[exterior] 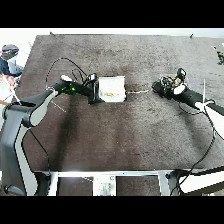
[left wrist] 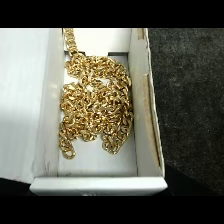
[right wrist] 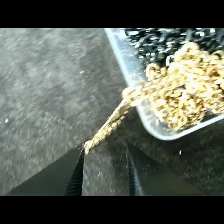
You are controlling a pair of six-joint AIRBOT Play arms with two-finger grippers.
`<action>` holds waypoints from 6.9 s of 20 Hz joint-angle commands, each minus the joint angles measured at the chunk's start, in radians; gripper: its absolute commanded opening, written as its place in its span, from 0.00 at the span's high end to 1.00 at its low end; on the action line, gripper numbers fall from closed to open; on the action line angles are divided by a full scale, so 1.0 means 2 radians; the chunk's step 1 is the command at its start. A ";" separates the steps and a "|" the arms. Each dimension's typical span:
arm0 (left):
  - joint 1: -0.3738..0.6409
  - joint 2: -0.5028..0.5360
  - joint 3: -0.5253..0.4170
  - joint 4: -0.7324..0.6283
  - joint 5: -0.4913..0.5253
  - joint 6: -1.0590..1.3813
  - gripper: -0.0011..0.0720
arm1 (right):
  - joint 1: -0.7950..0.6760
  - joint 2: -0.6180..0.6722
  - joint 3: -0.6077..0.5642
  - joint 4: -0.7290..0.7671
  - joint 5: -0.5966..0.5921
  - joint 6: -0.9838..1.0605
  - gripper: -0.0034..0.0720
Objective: Fold the box and place the chain.
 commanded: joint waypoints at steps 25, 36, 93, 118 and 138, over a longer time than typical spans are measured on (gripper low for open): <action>0.000 0.000 0.000 0.000 0.000 0.000 0.42 | 0.243 0.176 0.094 0.019 0.112 -0.029 0.94; 0.000 0.000 0.000 0.000 0.000 0.000 0.42 | 0.193 0.112 0.093 -0.058 0.169 -0.029 0.51; 0.000 0.000 0.000 0.000 0.000 0.000 0.42 | 0.025 0.030 0.068 0.031 0.113 -0.056 0.94; 0.000 0.000 0.000 0.000 0.000 0.000 0.43 | 0.219 0.147 0.091 0.028 0.128 -0.069 0.94; 0.000 0.000 0.000 0.000 0.000 0.000 0.42 | 0.043 -0.029 0.142 -0.037 0.288 -0.277 0.51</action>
